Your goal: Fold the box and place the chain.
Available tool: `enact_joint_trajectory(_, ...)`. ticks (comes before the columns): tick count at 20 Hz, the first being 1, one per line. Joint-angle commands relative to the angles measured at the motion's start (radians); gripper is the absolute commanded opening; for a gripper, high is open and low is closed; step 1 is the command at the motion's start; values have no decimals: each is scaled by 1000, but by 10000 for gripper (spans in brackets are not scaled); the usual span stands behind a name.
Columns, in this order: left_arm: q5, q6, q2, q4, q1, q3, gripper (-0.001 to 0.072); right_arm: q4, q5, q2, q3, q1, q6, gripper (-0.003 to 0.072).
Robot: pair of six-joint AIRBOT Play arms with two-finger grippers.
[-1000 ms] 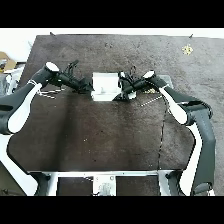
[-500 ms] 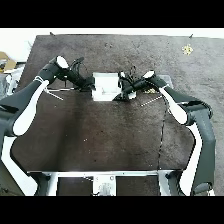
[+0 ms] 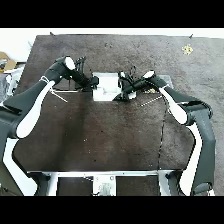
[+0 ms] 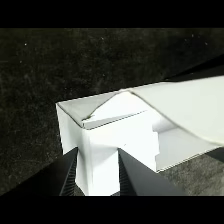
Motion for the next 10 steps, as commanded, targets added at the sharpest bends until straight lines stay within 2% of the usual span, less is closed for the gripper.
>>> enact_joint_trajectory(1,-20,-57,-1,59,-10,6,285,0,0,0,0,0,0,437)
enact_joint_trajectory(10,-89,-56,-1,43,-10,35,284,0,0,0,0,0,0,437)
